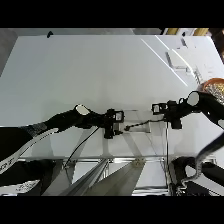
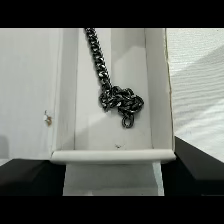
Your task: Fold the box and place the chain.
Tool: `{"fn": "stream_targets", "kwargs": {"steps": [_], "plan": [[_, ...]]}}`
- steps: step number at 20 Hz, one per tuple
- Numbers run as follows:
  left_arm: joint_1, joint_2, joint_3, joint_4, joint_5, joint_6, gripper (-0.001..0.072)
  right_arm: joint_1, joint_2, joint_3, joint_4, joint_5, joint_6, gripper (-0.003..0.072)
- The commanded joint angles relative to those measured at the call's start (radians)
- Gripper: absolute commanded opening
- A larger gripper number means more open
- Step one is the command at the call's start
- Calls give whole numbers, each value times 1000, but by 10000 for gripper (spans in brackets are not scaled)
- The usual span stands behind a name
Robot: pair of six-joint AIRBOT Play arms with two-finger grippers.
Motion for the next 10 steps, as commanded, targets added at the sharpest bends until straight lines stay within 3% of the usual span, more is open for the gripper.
{"fn": "stream_targets", "kwargs": {"steps": [1, 4, 5, 6, 10], "plan": [[0, 1, 1, 0, 0, 0, 275, 1, -6, -15, -2, -47, -22, 183], [0, 1, 1, 0, 0, 0, 275, 1, -6, -32, -2, -63, -21, 151], [0, 1, 1, 0, 0, 0, 275, 1, -5, -33, -3, -56, -20, 68], [0, 1, 1, 0, 0, 0, 275, 1, 2, -33, -3, -43, -20, 32], [0, 1, 1, 0, 0, 0, 275, 1, 90, -33, -3, 16, -13, 20]]}}
